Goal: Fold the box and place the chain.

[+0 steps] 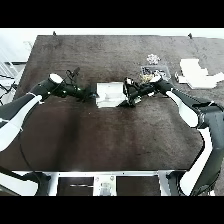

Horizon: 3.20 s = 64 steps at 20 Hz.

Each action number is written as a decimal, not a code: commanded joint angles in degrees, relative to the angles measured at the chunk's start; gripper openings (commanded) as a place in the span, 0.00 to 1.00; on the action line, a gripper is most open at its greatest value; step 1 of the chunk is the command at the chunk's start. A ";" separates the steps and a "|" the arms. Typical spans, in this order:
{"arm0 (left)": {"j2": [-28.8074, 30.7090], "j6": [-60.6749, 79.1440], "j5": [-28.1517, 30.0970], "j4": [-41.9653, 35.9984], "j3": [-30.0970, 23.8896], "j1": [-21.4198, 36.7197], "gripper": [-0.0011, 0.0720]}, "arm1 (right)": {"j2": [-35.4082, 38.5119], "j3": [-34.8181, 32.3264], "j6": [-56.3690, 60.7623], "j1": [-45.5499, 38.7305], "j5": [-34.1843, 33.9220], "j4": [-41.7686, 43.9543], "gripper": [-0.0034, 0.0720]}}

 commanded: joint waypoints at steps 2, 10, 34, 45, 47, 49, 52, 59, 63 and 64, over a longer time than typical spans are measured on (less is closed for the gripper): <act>0.07 -5.31 1.62 2.47 0.50 -1.84 0.48 | 0.02 0.02 0.00 0.00 0.02 0.00 0.81; 0.07 -21.86 2.27 19.32 5.68 -6.51 0.47 | 0.02 0.02 0.00 0.00 0.02 0.00 0.81; -9.99 -37.70 -10.32 35.39 21.59 -11.13 0.51 | 0.02 0.02 0.00 0.00 0.02 0.00 0.81; -17.77 -44.41 -24.26 45.42 37.03 -13.73 0.51 | 0.02 0.02 0.00 0.00 0.02 0.00 0.81; -18.60 -44.50 -25.11 45.59 37.94 -14.14 0.51 | 0.02 0.02 0.00 0.00 0.02 0.00 0.81; -19.12 -44.54 -26.12 46.40 38.64 -14.49 0.51 | 0.02 0.02 0.00 0.00 0.02 0.00 0.81; -19.15 -44.54 -26.38 46.73 38.75 -14.47 0.51 | 0.02 0.02 0.00 0.00 0.02 0.00 0.81; -19.82 -44.44 -27.52 49.48 38.80 -16.22 0.51 | 0.02 0.02 0.00 0.00 0.02 0.00 0.81; -19.82 -44.04 -27.98 51.06 38.80 -16.50 0.48 | 0.02 0.02 0.00 0.00 0.02 0.00 0.81; -19.82 -44.06 -28.02 51.25 38.80 -16.50 0.48 | 0.02 0.02 0.00 0.00 0.02 0.00 0.81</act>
